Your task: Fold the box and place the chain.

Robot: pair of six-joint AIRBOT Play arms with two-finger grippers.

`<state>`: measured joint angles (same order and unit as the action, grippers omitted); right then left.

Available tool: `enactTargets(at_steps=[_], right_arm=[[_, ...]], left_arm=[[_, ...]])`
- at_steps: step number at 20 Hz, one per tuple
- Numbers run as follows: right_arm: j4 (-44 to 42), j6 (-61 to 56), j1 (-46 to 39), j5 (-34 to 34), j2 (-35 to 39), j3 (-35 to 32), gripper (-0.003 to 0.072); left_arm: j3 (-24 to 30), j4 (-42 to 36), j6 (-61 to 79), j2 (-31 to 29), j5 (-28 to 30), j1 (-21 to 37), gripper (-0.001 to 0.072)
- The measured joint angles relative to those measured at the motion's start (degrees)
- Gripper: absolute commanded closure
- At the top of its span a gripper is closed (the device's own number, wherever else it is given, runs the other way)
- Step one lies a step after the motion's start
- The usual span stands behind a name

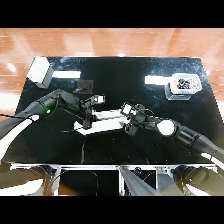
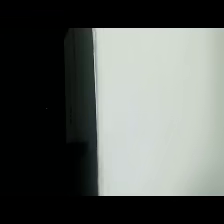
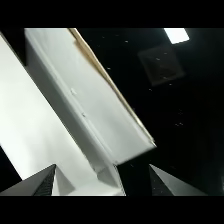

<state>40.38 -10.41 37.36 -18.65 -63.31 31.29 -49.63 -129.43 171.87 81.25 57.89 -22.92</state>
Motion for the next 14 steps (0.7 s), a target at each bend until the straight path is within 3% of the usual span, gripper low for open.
enactTargets(at_steps=[7, 14], right_arm=[[-3.45, 5.88, -1.64, -8.15, -3.61, 2.12, -0.0022], [-12.0, 18.27, -6.45, -14.88, -6.54, 2.34, -0.0022]], left_arm=[[0.0, 0.04, 0.02, 0.0, -0.57, 0.0, 0.0696], [0.02, 0.13, 0.11, 0.0, -6.14, -0.07, 0.0696]])
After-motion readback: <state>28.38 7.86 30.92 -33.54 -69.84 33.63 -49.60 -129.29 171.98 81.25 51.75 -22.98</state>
